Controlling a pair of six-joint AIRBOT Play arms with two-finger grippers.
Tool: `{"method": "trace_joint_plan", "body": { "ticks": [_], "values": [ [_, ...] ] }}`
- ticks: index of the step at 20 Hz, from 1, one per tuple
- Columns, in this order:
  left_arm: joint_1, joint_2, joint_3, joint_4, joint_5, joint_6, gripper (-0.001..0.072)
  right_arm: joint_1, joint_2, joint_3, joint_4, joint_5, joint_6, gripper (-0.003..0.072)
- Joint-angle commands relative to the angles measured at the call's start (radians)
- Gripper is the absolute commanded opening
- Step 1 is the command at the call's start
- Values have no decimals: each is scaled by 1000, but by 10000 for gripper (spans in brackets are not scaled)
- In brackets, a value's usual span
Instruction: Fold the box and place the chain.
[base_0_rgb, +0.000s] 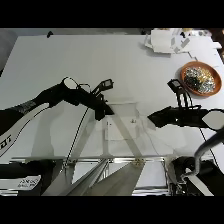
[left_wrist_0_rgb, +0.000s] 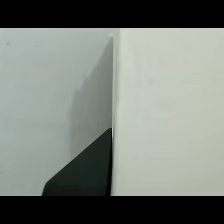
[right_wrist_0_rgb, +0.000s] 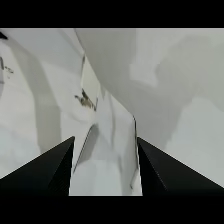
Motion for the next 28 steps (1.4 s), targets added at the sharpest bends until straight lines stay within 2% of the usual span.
{"method": "trace_joint_plan", "body": {
  "ticks": [1, 5, 11, 21, 28],
  "values": [
    [-58, 8, 13, 67, 85, 142, 1, 1, 17, 26, -10, 10, -8, 441],
    [-75, -1, 12, 60, 179, 146, 0, 1, 16, 26, -64, 38, -27, 441],
    [-75, -57, 12, -24, 204, 165, 0, 1, 16, 26, -84, 37, -27, 441],
    [-75, -57, 11, -129, 284, 240, 0, 1, 16, 26, -126, 37, -55, 441],
    [-75, -58, 11, -82, 288, 240, 3, 1, 16, 26, -129, 57, -107, 441]
  ]
}}
